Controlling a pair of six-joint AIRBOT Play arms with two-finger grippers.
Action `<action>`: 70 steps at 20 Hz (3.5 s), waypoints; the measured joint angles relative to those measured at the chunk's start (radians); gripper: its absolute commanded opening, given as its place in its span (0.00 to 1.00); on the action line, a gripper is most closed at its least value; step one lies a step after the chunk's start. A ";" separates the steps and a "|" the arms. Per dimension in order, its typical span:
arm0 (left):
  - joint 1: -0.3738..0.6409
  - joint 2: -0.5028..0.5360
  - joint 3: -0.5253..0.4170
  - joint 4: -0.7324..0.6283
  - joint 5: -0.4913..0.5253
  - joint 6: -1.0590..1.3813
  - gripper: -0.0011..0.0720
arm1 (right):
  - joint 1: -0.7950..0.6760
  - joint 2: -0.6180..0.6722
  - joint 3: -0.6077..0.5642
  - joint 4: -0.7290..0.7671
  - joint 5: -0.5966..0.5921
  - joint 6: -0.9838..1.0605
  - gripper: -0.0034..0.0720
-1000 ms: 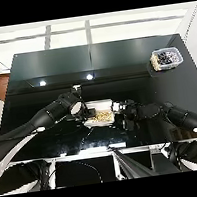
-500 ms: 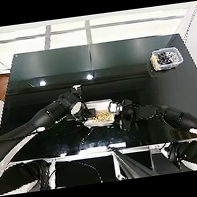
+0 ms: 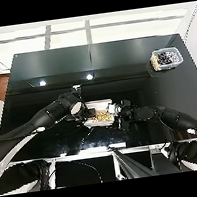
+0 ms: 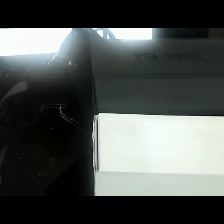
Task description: Fold the box and place the chain.
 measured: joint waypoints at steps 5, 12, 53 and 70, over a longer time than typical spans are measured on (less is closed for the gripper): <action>0.000 0.000 0.000 0.000 0.000 0.000 0.06 | 0.000 0.001 0.000 -0.008 0.000 0.018 0.07; 0.000 0.000 0.000 0.000 0.000 0.000 0.06 | -0.071 0.124 0.000 -0.072 -0.059 0.177 0.07; 0.335 0.470 0.006 -0.048 -0.264 0.716 0.71 | -0.577 0.418 0.088 -0.042 -0.628 0.639 0.47; 0.717 0.499 -0.439 -0.819 0.101 2.304 0.95 | -0.578 0.418 0.087 -0.053 -0.581 0.722 0.99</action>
